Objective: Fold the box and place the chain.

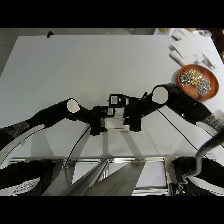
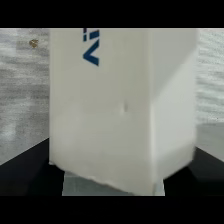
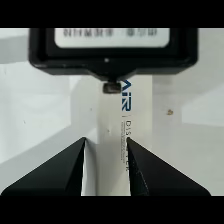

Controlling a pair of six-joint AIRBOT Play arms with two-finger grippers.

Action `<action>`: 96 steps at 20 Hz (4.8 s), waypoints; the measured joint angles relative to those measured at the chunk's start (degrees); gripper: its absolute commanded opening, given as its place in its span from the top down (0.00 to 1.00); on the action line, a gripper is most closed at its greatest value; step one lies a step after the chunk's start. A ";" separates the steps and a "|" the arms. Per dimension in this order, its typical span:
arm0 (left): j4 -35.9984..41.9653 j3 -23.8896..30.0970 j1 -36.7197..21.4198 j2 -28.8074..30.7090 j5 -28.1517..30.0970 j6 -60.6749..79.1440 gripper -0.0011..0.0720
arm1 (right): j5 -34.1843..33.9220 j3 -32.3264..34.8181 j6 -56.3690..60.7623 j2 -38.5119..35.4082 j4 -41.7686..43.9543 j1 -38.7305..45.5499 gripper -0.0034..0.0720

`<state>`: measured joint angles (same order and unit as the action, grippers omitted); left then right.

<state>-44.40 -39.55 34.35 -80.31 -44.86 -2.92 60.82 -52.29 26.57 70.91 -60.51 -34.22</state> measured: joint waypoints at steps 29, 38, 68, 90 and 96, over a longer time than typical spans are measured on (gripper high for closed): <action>-0.04 0.00 0.02 0.00 0.04 0.07 0.80 | -1.57 3.48 0.39 -4.98 3.50 -0.07 0.93; -0.04 0.00 0.00 -0.02 0.04 0.04 0.80 | -1.40 4.39 0.66 -2.67 3.76 -0.07 0.93; 0.00 0.00 0.02 -0.02 0.00 -0.04 0.80 | -5.31 9.66 1.66 -2.03 5.40 -0.07 0.93; 0.00 0.02 0.00 0.00 0.00 0.07 0.80 | 2.78 9.57 46.88 -12.94 -14.86 30.86 0.93; 0.00 0.00 0.00 0.00 0.00 0.07 0.80 | 2.97 9.57 47.82 -12.94 -15.47 31.30 0.93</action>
<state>-44.40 -39.55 34.35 -80.31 -44.86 -2.85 63.79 -42.72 74.39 57.98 -75.99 -2.92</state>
